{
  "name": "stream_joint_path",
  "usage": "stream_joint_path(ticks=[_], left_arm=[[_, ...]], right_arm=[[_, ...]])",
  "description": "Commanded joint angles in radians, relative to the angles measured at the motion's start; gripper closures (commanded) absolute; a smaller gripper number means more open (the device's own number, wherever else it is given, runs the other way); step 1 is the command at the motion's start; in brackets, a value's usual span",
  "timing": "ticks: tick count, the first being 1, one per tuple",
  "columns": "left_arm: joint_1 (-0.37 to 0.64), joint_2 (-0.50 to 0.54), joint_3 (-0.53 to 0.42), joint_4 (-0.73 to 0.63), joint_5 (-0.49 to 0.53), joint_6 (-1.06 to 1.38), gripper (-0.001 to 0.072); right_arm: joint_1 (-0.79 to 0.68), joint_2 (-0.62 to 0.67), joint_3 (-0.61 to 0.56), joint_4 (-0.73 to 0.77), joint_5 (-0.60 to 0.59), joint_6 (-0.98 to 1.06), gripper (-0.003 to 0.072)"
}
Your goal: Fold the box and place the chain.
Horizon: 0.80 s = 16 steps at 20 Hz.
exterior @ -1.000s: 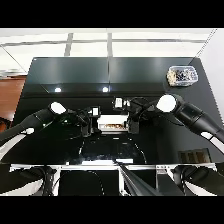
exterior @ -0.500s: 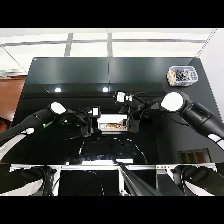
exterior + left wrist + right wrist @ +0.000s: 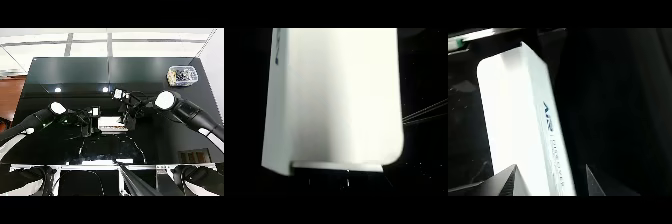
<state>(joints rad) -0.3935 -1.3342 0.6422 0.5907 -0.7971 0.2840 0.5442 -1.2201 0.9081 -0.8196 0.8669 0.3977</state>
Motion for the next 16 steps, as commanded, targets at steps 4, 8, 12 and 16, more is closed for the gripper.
stream_joint_path(ticks=[4, 8, 12, 16], left_arm=[[-0.001, -0.001, 0.0, 0.0, 0.0, 0.0, 0.023], [-0.001, -0.001, 0.0, 0.0, 0.0, 0.0, 0.023], [-0.001, -0.001, 0.0, 0.0, 0.0, 0.0, 0.023], [-0.001, -0.001, 0.0, 0.0, 0.0, 0.0, 0.023]], right_arm=[[0.0, -0.017, -0.008, -0.005, 0.092, 0.003, 0.0328], [0.001, -0.019, -0.018, -0.012, 0.072, 0.005, 0.0492], [0.001, -0.019, -0.018, -0.015, 0.077, 0.004, 0.0496], [0.0, -0.019, -0.018, -0.03, 0.058, 0.004, 0.0564]])
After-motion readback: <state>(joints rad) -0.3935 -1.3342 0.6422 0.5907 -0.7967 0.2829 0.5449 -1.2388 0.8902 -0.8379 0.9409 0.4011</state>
